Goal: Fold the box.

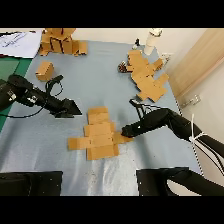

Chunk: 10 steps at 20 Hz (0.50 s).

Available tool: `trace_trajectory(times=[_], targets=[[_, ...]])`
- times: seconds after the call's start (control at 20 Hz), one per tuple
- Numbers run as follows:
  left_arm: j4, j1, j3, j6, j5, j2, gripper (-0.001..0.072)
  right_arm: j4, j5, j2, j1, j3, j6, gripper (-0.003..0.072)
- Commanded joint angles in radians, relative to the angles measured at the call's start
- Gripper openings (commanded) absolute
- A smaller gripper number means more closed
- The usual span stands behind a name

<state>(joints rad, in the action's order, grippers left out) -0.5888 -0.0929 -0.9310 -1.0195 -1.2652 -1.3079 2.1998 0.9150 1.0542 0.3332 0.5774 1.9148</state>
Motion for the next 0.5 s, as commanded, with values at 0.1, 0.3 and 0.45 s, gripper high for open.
trace_trajectory(times=[0.1, 0.3, 0.45], targets=[[0.019, 0.001, -0.001, 0.062, 0.029, -0.084, 0.0647, 0.008, -0.143, -0.072, 0.134, -0.043, 0.069, 0.0002], [0.019, -0.001, -0.001, 0.069, 0.048, -0.148, 0.0647, 0.016, -0.158, -0.109, 0.162, -0.055, 0.065, 0.0002], [0.038, -0.008, -0.001, 0.097, 0.042, -0.2, 0.0646, 0.016, -0.155, -0.11, 0.162, -0.055, 0.065, 0.0002]])
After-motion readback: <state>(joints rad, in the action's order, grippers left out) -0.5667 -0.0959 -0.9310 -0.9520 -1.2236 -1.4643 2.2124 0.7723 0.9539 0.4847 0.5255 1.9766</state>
